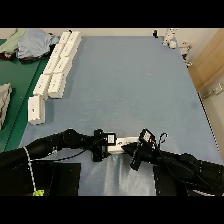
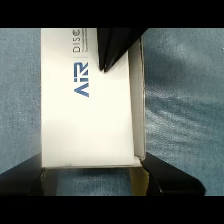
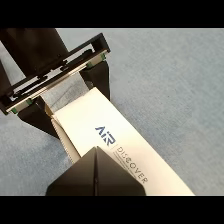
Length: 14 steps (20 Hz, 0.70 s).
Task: Fold the box.
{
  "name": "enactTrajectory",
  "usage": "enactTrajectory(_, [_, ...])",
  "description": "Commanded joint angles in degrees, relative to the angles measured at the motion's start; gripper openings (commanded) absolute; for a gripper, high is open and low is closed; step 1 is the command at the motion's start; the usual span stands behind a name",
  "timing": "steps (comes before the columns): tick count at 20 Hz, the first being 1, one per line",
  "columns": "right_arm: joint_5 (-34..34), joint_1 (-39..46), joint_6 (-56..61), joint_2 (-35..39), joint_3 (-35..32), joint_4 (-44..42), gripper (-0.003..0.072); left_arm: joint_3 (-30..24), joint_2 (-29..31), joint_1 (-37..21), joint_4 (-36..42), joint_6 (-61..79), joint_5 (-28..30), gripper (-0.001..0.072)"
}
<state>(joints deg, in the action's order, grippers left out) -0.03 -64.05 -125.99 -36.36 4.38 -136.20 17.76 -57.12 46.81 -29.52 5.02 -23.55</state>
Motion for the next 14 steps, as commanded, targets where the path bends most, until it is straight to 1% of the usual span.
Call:
enactTrajectory(1, [0.07,-0.02,0.22,-1.33,-0.07,0.09,0.0019,-0.02,-0.04,-0.02,-0.04,0.11,0.02,0.0521])
enactTrajectory(8, [0.00,-0.02,0.22,-1.09,0.00,0.09,0.0019,-0.02,-0.04,0.00,-0.04,0.11,0.02,0.0521])
enactTrajectory(14, [-1.70,0.00,0.20,5.03,0.20,0.13,0.0019,-0.02,-0.04,-0.02,-0.04,0.11,0.02,0.0521])
